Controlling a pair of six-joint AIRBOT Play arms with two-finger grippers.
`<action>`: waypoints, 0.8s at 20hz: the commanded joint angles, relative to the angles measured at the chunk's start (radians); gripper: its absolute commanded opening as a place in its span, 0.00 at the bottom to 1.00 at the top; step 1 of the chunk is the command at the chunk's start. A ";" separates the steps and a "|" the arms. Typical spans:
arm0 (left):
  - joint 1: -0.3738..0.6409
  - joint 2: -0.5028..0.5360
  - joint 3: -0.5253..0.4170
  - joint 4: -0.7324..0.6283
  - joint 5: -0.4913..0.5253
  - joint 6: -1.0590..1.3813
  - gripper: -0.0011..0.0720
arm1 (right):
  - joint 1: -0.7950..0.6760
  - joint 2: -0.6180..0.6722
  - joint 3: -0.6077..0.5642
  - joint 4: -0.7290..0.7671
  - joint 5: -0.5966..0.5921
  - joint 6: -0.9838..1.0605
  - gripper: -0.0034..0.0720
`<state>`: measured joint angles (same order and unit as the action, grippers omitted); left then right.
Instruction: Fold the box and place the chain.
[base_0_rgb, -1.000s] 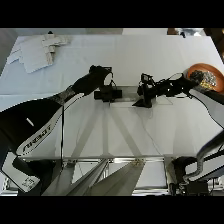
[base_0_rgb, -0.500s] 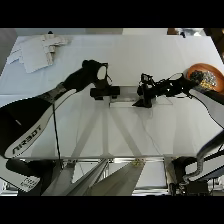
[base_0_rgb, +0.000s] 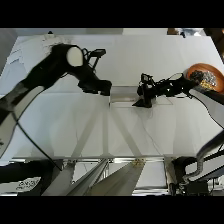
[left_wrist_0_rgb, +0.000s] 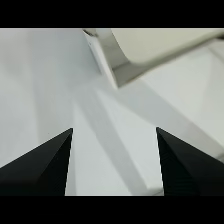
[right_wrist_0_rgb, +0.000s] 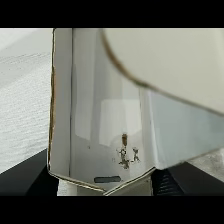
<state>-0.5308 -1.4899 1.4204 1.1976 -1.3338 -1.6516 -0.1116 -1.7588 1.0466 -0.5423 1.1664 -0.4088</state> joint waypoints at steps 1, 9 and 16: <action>0.084 0.113 -0.160 -0.153 0.069 0.379 0.79 | 0.000 0.000 0.000 0.000 0.000 0.000 0.73; 0.219 0.082 -0.444 -0.351 0.220 1.578 0.77 | 0.000 0.000 0.001 0.000 0.000 0.000 0.73; 0.277 -0.141 -0.444 -0.838 0.254 2.206 0.97 | 0.000 0.000 0.001 0.000 0.000 0.000 0.73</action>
<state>-0.2687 -1.5497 0.9825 0.5293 -1.0946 0.2516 -0.1120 -1.7588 1.0462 -0.5419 1.1664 -0.4088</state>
